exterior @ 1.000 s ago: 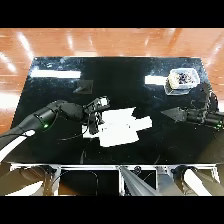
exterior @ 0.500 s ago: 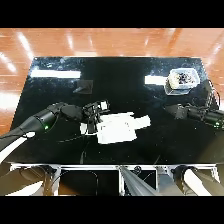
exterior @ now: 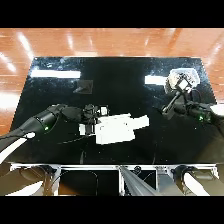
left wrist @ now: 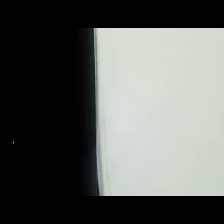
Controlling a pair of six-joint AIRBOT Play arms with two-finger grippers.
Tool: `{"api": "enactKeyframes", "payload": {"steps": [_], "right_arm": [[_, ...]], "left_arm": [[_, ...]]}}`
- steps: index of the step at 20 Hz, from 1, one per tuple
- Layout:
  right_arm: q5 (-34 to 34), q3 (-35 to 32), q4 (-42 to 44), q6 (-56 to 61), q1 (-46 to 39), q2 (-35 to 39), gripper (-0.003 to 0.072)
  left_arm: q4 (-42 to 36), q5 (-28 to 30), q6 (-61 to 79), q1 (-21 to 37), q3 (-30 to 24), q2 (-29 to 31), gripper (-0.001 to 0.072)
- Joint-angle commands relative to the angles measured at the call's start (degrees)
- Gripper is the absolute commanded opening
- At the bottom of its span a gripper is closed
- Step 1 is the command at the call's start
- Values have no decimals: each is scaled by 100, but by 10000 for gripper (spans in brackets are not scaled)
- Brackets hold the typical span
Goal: Fold the box and place the chain.
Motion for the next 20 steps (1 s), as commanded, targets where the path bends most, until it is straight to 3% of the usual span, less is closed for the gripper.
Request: {"api": "enactKeyframes", "payload": {"steps": [1,5,6,15,18,20], "right_arm": [[-363,251,-297,-1506,667,4,720],[949,190,-1088,-1478,1045,-31,720],[1010,114,-1073,-1506,1069,-44,720],[848,-313,-881,-2194,1849,-544,720],[120,-354,-774,-2337,2186,-579,720],[138,-374,-787,-2337,2262,-654,720]], "left_arm": [[66,-120,37,7,-4,-2,24],[92,-431,37,11,0,-2,23],[151,-426,37,11,0,-2,24],[236,-422,37,13,0,-7,24],[236,-424,35,13,0,-7,24],[229,-415,37,11,0,-7,24]]}}
